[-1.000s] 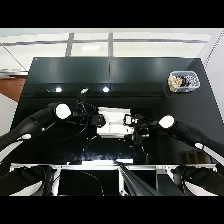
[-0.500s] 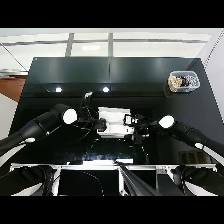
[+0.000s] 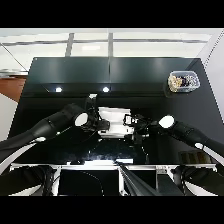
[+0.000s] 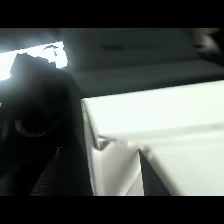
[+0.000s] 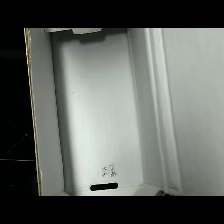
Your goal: Fold the box and place the chain.
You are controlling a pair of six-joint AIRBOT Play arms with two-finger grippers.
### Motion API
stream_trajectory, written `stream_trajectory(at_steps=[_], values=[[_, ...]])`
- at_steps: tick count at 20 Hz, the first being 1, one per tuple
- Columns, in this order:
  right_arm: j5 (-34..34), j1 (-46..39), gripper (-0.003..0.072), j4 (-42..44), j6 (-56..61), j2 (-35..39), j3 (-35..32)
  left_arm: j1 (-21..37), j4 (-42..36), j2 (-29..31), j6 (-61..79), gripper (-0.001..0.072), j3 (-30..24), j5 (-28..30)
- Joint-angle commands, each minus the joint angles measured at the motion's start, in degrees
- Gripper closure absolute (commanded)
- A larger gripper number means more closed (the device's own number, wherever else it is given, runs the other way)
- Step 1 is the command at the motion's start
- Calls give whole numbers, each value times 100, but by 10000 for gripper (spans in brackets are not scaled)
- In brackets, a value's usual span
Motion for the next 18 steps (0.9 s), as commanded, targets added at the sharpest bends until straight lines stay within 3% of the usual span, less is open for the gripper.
stream_trajectory(at_steps=[1, 2, 3, 7, 10, 18], values=[[2, 4, 216, 0, 0, -7, -4, -199, 579, -426, -702, 230, 398, -651], [2, 4, 216, 0, 0, -4, -4, -201, 527, -498, -702, 296, 452, -789], [2, 4, 216, 0, 0, -4, -4, -199, 481, -518, -706, 307, 459, -787], [2, 4, 216, 0, 0, -4, -4, -199, 380, -518, -833, 307, 529, -728], [2, 4, 216, 0, 0, -4, -4, -201, 361, -553, -903, 361, 588, -612], [2, 4, 216, 0, 0, -4, -4, -201, 376, -730, -1027, 363, 730, -774]])
